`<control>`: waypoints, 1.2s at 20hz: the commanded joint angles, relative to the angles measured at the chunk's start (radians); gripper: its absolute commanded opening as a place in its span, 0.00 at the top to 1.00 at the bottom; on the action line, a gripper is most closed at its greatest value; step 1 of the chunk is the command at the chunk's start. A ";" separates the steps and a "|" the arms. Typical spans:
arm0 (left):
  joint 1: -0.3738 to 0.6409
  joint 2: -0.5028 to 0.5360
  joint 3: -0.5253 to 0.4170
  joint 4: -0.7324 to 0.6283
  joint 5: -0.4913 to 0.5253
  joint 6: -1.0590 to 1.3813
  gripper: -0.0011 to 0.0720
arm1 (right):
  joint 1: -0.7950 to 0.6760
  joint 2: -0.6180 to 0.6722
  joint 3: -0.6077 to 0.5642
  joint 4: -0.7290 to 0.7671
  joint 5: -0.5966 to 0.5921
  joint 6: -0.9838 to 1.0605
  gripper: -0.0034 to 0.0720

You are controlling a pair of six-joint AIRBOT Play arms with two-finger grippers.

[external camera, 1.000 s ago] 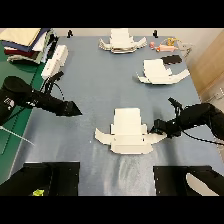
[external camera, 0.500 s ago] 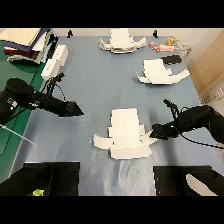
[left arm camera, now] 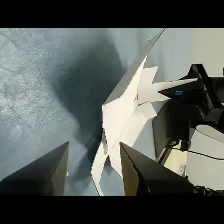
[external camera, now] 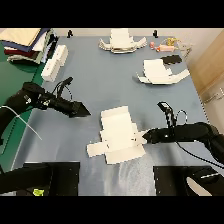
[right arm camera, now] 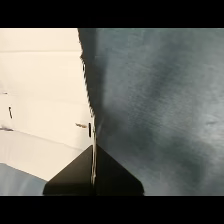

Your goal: Fold the box.

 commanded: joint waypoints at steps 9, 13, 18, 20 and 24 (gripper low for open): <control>-0.256 -0.310 0.198 -0.074 -0.006 0.177 0.31 | 0.105 0.018 -0.019 0.008 0.114 0.063 0.96; -0.307 -0.351 0.264 -0.079 -0.105 0.221 0.59 | 0.105 0.018 -0.019 0.007 0.113 0.063 0.95; -0.307 -0.354 0.265 -0.019 -0.140 0.240 0.97 | 0.105 0.018 -0.019 0.005 0.113 0.062 0.95; -0.307 -0.354 0.270 -0.020 -0.138 0.238 0.97 | 0.105 0.018 -0.019 -0.005 0.113 0.062 0.94; -0.307 -0.353 0.291 -0.020 -0.116 0.280 0.97 | 0.105 0.018 -0.018 -0.178 0.115 0.063 0.67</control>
